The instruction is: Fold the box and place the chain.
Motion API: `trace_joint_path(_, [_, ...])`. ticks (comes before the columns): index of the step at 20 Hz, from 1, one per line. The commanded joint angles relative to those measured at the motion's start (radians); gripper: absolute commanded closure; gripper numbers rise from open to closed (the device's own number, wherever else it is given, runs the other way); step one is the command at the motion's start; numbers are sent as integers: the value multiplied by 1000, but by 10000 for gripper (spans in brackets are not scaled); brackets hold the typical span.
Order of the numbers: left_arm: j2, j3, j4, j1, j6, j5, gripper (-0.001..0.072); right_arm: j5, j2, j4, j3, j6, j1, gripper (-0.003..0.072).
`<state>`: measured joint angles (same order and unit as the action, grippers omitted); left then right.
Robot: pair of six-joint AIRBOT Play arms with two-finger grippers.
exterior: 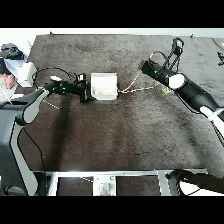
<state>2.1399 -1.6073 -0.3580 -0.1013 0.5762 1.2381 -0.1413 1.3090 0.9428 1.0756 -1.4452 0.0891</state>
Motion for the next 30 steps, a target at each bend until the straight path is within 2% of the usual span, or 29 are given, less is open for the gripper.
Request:
trace_joint_path(1, [-1, 0, 0, 0, 0, 0, 505, 29, -79, 2, 3, 12, 72, 703])
trace_joint_path(4, [-1, 0, 0, 0, 0, 0, 505, 53, -85, 3, 41, 13, 143, 703])
trace_joint_path(9, [-1, 0, 0, 0, 0, 0, 505, 167, -71, 25, 99, 12, 257, 703])
trace_joint_path(19, [-1, 0, 0, 0, 0, 0, 505, 160, 63, 10, 129, 8, 306, 703])
trace_joint_path(21, [-1, 0, 0, 0, 0, 0, 505, 123, 95, 10, 129, 1, 307, 702])
trace_joint_path(22, [-1, 0, 0, 0, 0, 0, 505, 99, 112, 11, 129, 2, 307, 629])
trace_joint_path(23, [-1, 0, 0, 0, 0, 0, 505, 80, 129, 27, 127, 2, 306, 397])
trace_joint_path(24, [-1, 0, 0, 0, 0, 0, 505, 57, 140, 64, 127, 2, 304, 349])
trace_joint_path(25, [-1, 0, 0, 0, 0, 0, 505, 32, 144, 103, 127, 2, 298, 418])
trace_joint_path(28, [-1, 0, 0, 0, 0, 0, 505, -108, 124, 166, 124, 2, 223, 411])
trace_joint_path(30, [-1, 0, 0, 0, 0, 0, 505, -187, 90, 180, 81, 1, 135, 411])
